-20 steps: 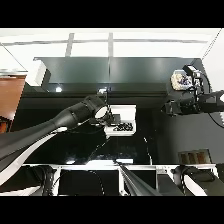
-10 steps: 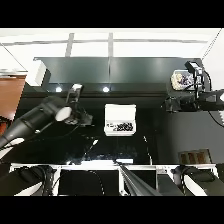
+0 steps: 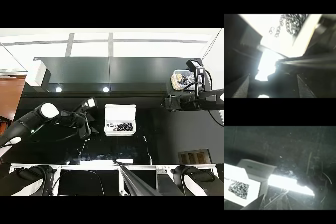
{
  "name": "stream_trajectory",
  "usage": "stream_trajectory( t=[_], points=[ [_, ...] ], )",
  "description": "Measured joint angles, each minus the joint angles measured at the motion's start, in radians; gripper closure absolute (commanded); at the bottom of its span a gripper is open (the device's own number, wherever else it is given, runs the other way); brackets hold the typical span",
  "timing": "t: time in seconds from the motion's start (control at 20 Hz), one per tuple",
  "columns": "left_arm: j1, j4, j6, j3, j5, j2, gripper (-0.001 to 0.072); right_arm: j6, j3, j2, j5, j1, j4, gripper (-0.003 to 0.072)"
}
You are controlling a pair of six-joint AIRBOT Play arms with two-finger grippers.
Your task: Fold the box and place the chain.
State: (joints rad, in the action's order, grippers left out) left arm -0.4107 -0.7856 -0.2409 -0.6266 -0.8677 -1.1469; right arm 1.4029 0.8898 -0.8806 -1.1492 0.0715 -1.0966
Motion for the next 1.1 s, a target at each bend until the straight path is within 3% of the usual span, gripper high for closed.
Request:
stream_trajectory(
  t=[0.2,0.35,1.1],
  points=[
    [-0.006,0.075,0.343,-0.025,0.019,-0.1,-0.0009,0.019,0.0,0.0,0.004,0.0,0.0,0.0356],
    [-0.02,0.144,0.451,-0.043,0.019,-0.169,-0.0009,0.027,0.0,0.0,0.007,0.0,0.0,0.0357],
    [-0.056,0.219,0.522,-0.058,0.052,-0.242,-0.0009,0.03,0.0,0.0,0.01,0.0,-0.002,0.0356]
  ],
)
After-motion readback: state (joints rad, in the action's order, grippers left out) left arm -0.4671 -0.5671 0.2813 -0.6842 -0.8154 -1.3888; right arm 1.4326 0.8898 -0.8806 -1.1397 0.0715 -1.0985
